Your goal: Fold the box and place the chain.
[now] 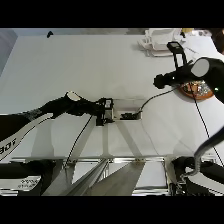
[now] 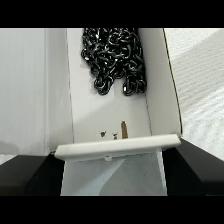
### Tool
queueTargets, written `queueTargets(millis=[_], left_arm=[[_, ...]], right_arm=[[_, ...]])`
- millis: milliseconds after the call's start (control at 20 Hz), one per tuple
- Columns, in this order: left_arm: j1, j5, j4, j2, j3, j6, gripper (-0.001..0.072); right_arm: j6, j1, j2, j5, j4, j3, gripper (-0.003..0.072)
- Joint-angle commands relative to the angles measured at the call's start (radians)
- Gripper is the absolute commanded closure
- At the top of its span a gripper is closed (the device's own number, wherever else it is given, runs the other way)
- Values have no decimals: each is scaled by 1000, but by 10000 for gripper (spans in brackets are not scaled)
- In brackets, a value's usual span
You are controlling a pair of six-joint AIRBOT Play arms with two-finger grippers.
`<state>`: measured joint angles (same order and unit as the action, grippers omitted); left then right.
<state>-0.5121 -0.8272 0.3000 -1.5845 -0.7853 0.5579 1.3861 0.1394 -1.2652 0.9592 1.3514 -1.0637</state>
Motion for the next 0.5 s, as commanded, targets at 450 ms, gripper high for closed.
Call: queueTargets(millis=[450], left_arm=[[0, 0, 0, 0, -1, 0, 697]], right_arm=[[82, -7, -239, 11, 71, -1, 413]])
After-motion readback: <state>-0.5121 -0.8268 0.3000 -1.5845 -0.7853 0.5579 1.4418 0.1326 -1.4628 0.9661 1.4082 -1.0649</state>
